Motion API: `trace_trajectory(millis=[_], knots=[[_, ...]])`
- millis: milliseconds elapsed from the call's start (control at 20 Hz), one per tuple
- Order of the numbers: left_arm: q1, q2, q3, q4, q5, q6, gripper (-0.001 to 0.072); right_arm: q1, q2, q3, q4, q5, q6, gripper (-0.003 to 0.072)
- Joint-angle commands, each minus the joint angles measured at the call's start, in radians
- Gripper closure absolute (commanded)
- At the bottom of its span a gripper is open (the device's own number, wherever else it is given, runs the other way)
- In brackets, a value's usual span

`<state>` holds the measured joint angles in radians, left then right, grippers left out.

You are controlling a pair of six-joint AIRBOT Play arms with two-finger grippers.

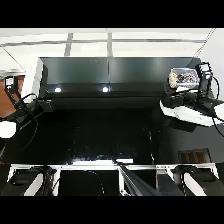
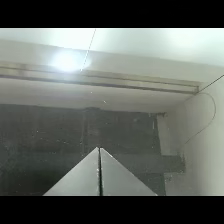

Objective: Fold the box and place the chain.

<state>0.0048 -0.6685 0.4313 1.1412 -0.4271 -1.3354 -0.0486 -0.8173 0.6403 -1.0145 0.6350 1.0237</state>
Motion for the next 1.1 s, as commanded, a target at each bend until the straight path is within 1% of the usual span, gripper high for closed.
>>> trace_trajectory(millis=[0, 500, 550, 600, 650, 750, 800, 850, 900, 950, 1000, 1050], knots=[[0.001, 0.001, 0.0, 0.0, 0.0, 0.0, 0.0684, 0.001, 0.0, 0.0, 0.0, 0.0, 0.0, 0.0677], [0.001, 0.001, 0.0, 0.0, 0.0, 0.0, 0.0684, 0.001, 0.0, 0.0, 0.0, -0.001, 0.0, 0.0677], [0.001, 0.001, 0.0, 0.0, 0.0, 0.0, 0.0684, 0.001, 0.0, 0.0, 0.005, -0.02, 0.0, 0.0676], [0.001, 0.001, 0.0, 0.0, 0.0, 0.0, 0.0684, 0.001, 0.0, 0.0, 0.04, -0.056, 0.001, 0.0676], [0.001, 0.001, 0.0, 0.0, 0.0, 0.0, 0.0684, 0.001, 0.0, 0.0, 0.118, -0.084, 0.001, 0.0677], [0.001, 0.001, 0.0, -0.002, 0.01, 0.0, 0.0684, 0.001, 0.0, 0.0, 0.241, -0.093, 0.001, 0.0677], [0.0, 0.0, 0.0, -0.014, 0.052, 0.0, 0.0684, 0.001, 0.0, 0.0, 0.264, -0.096, 0.0, 0.0676], [0.001, 0.0, 0.0, -0.04, 0.077, 0.0, 0.0684, 0.001, 0.0, 0.0, 0.259, -0.123, 0.0, 0.0666], [0.001, 0.0, 0.0, -0.051, 0.09, 0.0, 0.0684, 0.001, 0.0, 0.0, 0.253, -0.15, 0.001, 0.0447], [0.0, 0.0, 0.0, -0.055, 0.093, 0.0, 0.0684, 0.0, -0.004, 0.0, 0.249, -0.171, 0.0, 0.0003], [0.0, -0.001, 0.0, -0.058, 0.105, 0.0, 0.0684, -0.001, -0.011, 0.0, 0.224, -0.195, 0.002, -0.0034], [0.0, -0.005, 0.0, -0.062, 0.14, -0.001, 0.0684, -0.014, -0.018, 0.0, 0.188, -0.208, 0.035, -0.0034]])
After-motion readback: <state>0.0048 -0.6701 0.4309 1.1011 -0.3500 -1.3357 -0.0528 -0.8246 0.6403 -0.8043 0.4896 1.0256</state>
